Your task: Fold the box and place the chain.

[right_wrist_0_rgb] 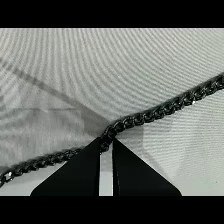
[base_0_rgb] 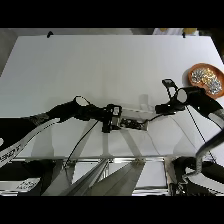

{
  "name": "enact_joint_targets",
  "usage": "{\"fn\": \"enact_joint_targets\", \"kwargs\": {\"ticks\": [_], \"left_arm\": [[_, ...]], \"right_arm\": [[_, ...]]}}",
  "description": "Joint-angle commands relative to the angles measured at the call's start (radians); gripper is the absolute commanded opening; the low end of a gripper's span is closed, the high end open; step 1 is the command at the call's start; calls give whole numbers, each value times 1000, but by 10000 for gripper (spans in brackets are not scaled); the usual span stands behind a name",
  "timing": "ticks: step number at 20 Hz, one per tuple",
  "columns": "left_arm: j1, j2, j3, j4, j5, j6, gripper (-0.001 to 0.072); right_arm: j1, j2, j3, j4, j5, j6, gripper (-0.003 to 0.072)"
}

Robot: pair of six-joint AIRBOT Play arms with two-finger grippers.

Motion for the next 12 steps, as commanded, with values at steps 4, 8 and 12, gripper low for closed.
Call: {"fn": "enact_joint_targets", "kwargs": {"ticks": [4, 8, 12], "left_arm": [[1, 0, 0, 0, 0, 0, 15], [1, 0, 0, 0, 0, 0, 15], [1, 0, 0, 0, 0, 0, 15]], "right_arm": [[12, 126, -2, 3, 53, -34, 16], [77, 303, -2, 14, 120, -47, 16], [161, 503, -2, 85, 182, -47, 16]]}}
